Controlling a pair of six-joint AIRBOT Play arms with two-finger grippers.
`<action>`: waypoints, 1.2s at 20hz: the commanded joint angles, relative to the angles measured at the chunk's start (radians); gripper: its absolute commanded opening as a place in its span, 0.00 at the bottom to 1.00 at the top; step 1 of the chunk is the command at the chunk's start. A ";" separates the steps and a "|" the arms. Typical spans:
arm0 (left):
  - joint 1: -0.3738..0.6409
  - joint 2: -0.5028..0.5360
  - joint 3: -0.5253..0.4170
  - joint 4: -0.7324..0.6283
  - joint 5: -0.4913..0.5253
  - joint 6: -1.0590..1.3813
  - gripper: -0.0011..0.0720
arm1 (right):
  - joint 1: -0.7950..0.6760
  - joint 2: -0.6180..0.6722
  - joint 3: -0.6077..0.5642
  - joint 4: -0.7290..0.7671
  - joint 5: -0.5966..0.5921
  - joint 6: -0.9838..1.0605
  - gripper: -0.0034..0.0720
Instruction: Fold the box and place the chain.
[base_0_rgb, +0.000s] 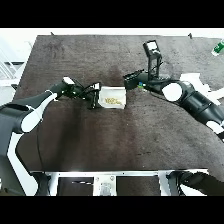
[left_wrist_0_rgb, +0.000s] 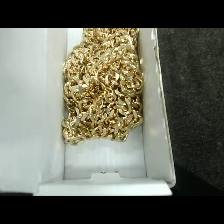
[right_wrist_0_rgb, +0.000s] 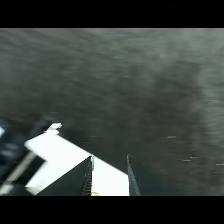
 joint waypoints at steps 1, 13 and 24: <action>0.000 0.001 0.001 0.000 0.000 0.000 0.56 | -0.116 -0.072 0.063 0.332 0.142 -0.414 0.41; 0.000 0.001 0.001 0.000 0.000 0.000 0.56 | -0.253 -0.451 0.333 0.595 0.520 -0.905 0.41; 0.000 0.001 0.001 0.000 0.000 0.000 0.56 | -0.187 -0.465 0.344 0.496 0.681 -0.932 0.42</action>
